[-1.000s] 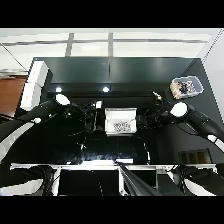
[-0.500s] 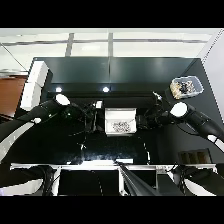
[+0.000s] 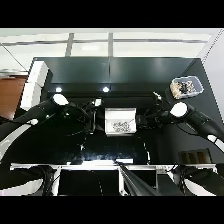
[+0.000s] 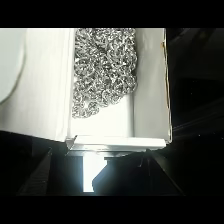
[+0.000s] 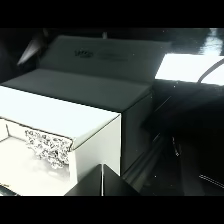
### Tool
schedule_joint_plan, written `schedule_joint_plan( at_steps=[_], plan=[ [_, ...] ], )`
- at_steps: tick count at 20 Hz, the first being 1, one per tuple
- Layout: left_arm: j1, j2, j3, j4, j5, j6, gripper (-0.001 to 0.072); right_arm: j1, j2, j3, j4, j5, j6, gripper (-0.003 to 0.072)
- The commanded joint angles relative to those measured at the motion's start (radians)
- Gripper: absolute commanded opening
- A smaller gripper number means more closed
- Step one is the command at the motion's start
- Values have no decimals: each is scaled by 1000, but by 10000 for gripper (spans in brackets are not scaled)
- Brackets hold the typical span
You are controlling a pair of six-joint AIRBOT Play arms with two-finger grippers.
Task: Fold the box and place the chain.
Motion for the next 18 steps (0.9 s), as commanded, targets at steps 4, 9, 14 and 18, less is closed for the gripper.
schedule_joint_plan(
  at_steps=[4, 9, 14, 18],
  plan=[
    [-2, 4, -6, 37, -25, -33, 707, 0, -1, 0, 17, -19, 11, 19],
    [0, 17, -6, 36, -4, -114, 707, 0, -1, 0, 21, -17, 11, 19],
    [8, 106, -60, 137, 50, -266, 707, 0, -1, 0, 20, -8, 10, 20],
    [10, 107, -166, -8, 153, -108, 707, 0, -1, 0, 20, -8, 10, 20]
  ],
)
